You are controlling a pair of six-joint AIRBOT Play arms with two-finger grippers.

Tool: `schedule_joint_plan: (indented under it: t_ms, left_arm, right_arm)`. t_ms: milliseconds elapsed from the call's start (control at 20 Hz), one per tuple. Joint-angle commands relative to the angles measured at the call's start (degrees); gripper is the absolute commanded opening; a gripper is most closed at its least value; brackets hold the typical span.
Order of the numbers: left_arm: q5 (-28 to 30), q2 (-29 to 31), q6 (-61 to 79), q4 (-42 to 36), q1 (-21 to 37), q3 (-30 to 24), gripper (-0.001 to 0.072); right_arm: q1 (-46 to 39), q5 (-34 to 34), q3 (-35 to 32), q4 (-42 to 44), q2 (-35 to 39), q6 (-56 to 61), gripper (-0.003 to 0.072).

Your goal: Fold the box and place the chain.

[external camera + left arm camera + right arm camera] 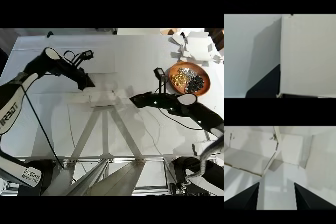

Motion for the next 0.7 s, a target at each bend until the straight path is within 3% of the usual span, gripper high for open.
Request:
schedule_joint_plan:
  t_ms: [0,100,200,400,650]
  left_arm:
    - [-5.4,6.9,-8.0,5.7,1.2,0.0,0.0001]
    - [-7.6,11.0,-8.2,0.4,1.8,-0.5,-0.0002]
    - [-5.4,15.2,-7.5,-3.5,1.6,-3.9,-0.0002]
    - [0.8,19.8,3.0,-14.1,1.5,-17.6,0.0001]
    - [2.7,18.1,12.3,-10.3,1.5,-20.5,0.0003]
  right_arm:
    - [0.0,-5.1,0.2,-3.5,8.7,0.1,0.0487]
    - [0.0,-11.1,0.2,-3.8,14.5,0.2,0.0485]
    - [0.0,-17.7,0.2,-3.8,18.6,2.0,0.0485]
    - [0.0,-23.7,0.2,-4.1,21.0,2.6,0.0483]
    - [0.0,-23.8,0.2,-6.9,21.0,2.6,0.0481]
